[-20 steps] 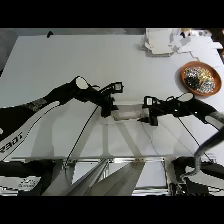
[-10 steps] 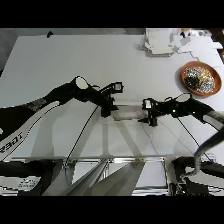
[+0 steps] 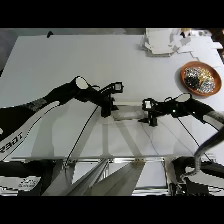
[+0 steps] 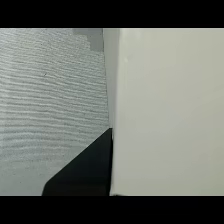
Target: Fold the box and place the chain.
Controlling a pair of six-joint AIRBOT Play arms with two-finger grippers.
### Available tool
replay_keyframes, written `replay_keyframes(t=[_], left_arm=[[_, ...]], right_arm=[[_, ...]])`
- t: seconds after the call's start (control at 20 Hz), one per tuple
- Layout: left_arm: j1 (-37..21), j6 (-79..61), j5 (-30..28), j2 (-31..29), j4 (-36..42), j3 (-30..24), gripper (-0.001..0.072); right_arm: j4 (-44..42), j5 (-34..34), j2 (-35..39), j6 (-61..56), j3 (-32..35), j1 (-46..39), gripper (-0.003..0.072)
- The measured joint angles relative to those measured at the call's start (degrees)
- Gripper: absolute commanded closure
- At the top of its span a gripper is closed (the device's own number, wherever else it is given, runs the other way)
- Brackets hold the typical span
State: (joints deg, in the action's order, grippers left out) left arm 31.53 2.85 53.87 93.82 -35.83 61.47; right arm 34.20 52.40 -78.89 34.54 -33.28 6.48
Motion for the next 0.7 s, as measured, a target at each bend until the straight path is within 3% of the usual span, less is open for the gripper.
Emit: replay_keyframes(t=[0.7], left_arm=[[0.00, 0.00, -0.04, 0.00, 0.02, 0.00, 0.0700]], right_arm=[[0.09, 0.04, 0.07, 0.02, 0.00, 0.02, 0.0275]])
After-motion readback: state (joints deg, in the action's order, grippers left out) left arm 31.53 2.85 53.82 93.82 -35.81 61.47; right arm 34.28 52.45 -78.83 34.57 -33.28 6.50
